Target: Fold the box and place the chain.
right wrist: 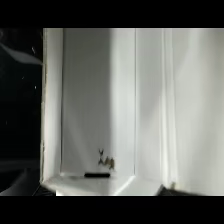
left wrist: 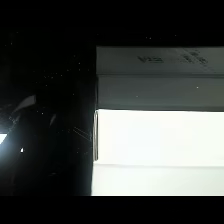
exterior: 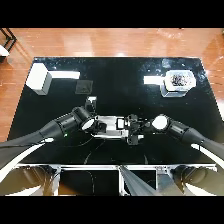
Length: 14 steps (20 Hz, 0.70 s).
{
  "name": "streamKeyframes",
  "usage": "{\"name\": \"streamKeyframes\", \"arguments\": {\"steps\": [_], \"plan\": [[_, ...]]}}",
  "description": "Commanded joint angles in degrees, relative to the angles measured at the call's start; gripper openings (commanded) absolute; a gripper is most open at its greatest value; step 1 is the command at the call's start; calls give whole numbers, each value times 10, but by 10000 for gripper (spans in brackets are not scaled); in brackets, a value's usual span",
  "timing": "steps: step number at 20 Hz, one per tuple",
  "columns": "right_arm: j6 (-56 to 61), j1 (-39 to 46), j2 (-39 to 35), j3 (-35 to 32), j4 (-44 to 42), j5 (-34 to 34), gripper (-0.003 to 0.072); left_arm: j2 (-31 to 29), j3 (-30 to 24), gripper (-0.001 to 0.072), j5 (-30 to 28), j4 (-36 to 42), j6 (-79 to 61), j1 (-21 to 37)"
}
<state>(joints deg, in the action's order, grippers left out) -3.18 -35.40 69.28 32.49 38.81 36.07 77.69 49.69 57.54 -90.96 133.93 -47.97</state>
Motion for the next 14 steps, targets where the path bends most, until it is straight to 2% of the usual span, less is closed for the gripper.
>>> {"name": "streamKeyframes", "arguments": {"steps": [1, 3, 6, 7, 8, 10, 11, 12, 14], "plan": [[53, 0, -33, 1, 116, 17, 700, 0, 0, 24, 2, 0, 0, 0], [69, 0, -36, 0, 162, 36, 699, 0, 0, 24, 2, 0, 0, 0], [75, 0, -36, 0, 148, 38, 697, 0, 0, 24, 3, 0, -2, 0], [75, 0, -36, 0, 133, 38, 646, 0, 0, 24, 3, 0, -2, 0], [75, 0, -35, 0, 119, 38, 498, 0, 0, 24, 3, 0, -2, 0], [75, 0, -34, 0, 103, 38, 467, 0, 0, 24, 3, 0, -2, 0], [75, 0, -34, 0, 97, 38, 378, 0, 0, 24, 3, 0, -2, 0], [79, 0, -34, 0, 93, 39, 251, 0, 0, 24, 3, 0, -2, 0], [90, 0, -34, 0, 85, 39, 244, 0, 0, 24, 3, 0, -2, 0]]}}
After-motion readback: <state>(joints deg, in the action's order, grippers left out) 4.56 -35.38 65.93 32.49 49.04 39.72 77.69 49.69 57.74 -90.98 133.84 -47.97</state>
